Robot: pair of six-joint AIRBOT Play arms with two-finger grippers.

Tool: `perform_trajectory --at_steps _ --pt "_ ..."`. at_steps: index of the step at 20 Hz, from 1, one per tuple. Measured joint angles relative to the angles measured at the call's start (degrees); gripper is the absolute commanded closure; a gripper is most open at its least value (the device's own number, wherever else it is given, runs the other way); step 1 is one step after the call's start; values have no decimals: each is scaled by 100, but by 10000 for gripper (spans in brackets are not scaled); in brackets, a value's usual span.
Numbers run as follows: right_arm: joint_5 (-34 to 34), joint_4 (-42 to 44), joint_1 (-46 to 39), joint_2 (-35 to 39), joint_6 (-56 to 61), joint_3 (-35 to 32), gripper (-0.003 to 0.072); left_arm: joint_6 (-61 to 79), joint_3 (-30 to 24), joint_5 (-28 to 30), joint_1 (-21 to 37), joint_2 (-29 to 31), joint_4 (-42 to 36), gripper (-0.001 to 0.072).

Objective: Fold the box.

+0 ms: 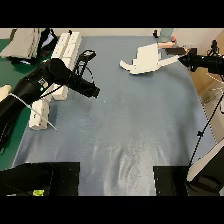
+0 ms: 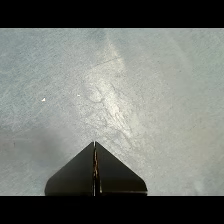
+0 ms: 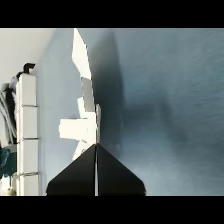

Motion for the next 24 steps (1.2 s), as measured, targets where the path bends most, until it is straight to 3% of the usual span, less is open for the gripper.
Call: perform_trajectory --at_steps 5,9,18,24 --pt "804 -686 339 621 807 -452 692 0 0 2 0 0 0 695" --pt "1043 -1438 870 1574 1209 -1604 692 0 0 0 0 0 -2 695" --pt "640 -2378 1604 4234 1661 -5316 692 0 0 0 0 0 -11 695" --pt "-22 -2793 1648 4966 1768 -6655 685 0 0 0 0 0 -17 695"
